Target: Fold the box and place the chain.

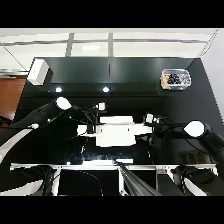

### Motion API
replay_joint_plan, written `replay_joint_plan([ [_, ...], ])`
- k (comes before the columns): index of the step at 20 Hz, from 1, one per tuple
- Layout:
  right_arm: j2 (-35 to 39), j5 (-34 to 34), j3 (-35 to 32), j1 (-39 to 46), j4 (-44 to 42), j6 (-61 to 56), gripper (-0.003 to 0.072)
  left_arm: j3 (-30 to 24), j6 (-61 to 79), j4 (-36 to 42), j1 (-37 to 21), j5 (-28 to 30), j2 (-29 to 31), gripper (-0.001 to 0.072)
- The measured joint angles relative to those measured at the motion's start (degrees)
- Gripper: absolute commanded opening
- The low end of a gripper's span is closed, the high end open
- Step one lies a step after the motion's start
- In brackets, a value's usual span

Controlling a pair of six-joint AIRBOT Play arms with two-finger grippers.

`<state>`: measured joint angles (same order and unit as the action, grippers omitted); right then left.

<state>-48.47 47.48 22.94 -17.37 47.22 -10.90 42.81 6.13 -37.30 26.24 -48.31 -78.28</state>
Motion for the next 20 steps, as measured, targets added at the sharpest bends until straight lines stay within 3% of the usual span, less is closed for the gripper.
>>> replay_joint_plan([
  [9,-2.6,-1.7,-0.2,-5.0,5.3,1.3,0.0632,0.0,0.0,0.3,1.5,-0.3,-1.3,0.0022],
  [16,-2.9,0.5,-1.8,-7.2,0.6,3.7,0.0632,0.0,-0.1,0.3,1.5,-0.2,-1.3,0.0023],
  [20,-3.8,-1.7,-2.1,-11.9,-0.6,4.4,0.0632,0.0,-0.1,0.3,1.5,-0.1,-1.3,0.0023],
])
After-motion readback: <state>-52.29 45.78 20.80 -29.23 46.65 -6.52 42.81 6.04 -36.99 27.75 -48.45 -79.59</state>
